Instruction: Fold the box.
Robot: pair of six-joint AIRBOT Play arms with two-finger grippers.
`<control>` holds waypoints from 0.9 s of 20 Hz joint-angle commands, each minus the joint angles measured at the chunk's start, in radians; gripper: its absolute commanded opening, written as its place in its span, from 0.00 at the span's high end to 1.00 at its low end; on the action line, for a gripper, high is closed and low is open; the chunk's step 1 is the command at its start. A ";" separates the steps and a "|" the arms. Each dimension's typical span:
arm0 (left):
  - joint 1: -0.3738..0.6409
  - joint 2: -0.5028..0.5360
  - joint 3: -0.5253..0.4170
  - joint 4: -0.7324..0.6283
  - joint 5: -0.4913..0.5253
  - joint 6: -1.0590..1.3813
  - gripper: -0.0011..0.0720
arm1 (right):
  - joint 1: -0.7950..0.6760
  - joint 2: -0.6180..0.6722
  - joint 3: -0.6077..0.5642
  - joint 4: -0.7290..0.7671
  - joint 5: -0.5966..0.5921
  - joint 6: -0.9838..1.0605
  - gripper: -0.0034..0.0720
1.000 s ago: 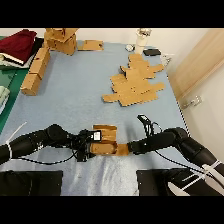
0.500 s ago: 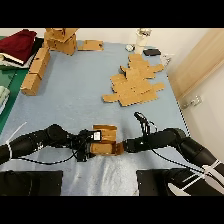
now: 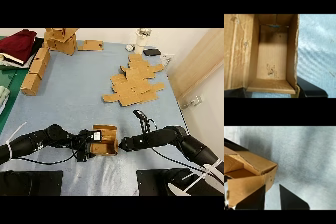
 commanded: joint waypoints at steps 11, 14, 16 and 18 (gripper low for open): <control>0.000 0.000 0.001 0.000 0.000 0.000 0.15 | 0.004 -0.004 0.034 0.023 -0.008 0.041 0.36; 0.000 0.000 0.001 0.000 0.000 0.000 0.15 | 0.076 -0.064 0.066 -0.005 -0.006 0.100 0.36; 0.000 0.000 0.001 0.000 0.000 0.000 0.15 | 0.160 -0.135 0.114 -0.103 -0.016 0.210 0.36; 0.000 0.000 0.001 0.000 0.000 0.000 0.15 | 0.253 -0.198 0.183 -0.261 -0.038 0.373 0.36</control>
